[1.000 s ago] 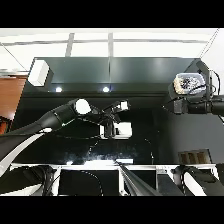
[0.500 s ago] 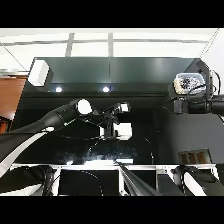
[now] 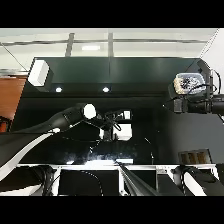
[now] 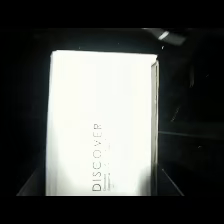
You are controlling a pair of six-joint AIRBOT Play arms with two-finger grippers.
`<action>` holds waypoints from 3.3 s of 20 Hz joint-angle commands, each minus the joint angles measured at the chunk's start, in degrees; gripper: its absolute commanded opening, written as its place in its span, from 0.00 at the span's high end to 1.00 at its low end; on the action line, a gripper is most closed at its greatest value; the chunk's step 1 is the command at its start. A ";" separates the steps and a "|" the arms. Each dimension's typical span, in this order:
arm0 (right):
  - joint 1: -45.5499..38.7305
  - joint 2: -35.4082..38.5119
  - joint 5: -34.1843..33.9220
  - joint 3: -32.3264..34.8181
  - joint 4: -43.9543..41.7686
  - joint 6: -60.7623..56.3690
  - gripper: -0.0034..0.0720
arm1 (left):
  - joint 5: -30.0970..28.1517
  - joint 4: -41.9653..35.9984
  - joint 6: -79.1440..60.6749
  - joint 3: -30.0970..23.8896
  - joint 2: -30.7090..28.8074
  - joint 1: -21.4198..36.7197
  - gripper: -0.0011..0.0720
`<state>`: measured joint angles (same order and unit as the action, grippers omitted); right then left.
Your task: Fold the box and place the chain.
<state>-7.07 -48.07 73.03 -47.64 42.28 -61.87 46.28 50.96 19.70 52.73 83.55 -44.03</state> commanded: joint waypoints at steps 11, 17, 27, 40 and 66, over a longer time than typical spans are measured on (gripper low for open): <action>-0.04 0.04 -0.15 0.00 0.02 -0.94 0.94 | 10.84 22.71 29.92 0.00 -8.72 21.86 0.46; -0.02 0.04 -1.18 0.00 0.00 -0.96 0.94 | 11.45 29.68 39.91 0.22 -9.20 57.86 0.46; 3.63 0.02 -5.77 0.00 -1.53 1.55 0.94 | -2.78 20.70 38.51 12.68 4.46 70.40 0.46; 7.02 0.02 -8.96 -0.02 -0.72 0.57 0.94 | 15.37 23.93 45.46 29.11 5.33 66.86 0.01; 20.06 1.27 -51.19 17.18 20.37 -10.16 0.94 | -7.56 12.39 44.17 -29.53 -51.01 47.82 0.95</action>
<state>13.06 -46.85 22.00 -30.52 62.52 -72.01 39.03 63.48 63.94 23.64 32.91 3.95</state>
